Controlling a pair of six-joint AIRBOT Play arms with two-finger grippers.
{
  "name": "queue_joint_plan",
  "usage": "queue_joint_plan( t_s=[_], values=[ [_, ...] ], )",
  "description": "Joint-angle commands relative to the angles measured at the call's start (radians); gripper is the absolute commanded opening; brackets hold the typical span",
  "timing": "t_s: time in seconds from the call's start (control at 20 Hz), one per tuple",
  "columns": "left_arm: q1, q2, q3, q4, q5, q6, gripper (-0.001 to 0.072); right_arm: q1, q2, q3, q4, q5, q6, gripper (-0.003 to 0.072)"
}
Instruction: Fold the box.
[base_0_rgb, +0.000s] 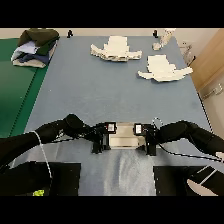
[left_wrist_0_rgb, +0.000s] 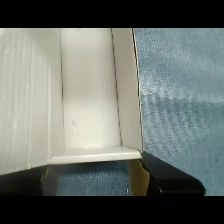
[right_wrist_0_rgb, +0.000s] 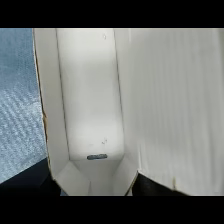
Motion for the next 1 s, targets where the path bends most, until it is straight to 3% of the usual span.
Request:
queue_joint_plan(
  t_s=[0.0, 0.65, 0.75, 0.95],
  values=[
    [0.0, 0.0, 0.0, 0.0, 0.0, 0.0, 0.0504, 0.0, 0.001, 0.001, 0.0, 0.001, 0.0, 0.0522],
    [0.0, 0.0, 0.0, 0.0, 0.0, 0.0, 0.0503, 0.001, 0.001, 0.001, 0.001, 0.005, 0.001, 0.0526],
    [0.0, 0.0, 0.0, 0.0, 0.0, 0.0, 0.0503, 0.001, 0.014, 0.003, 0.001, -0.001, 0.02, 0.0713],
    [0.0, 0.0, 0.0, 0.0, 0.0, 0.0, 0.0503, 0.0, 0.095, 0.003, -0.059, -0.035, 0.101, 0.0713]
  ],
)
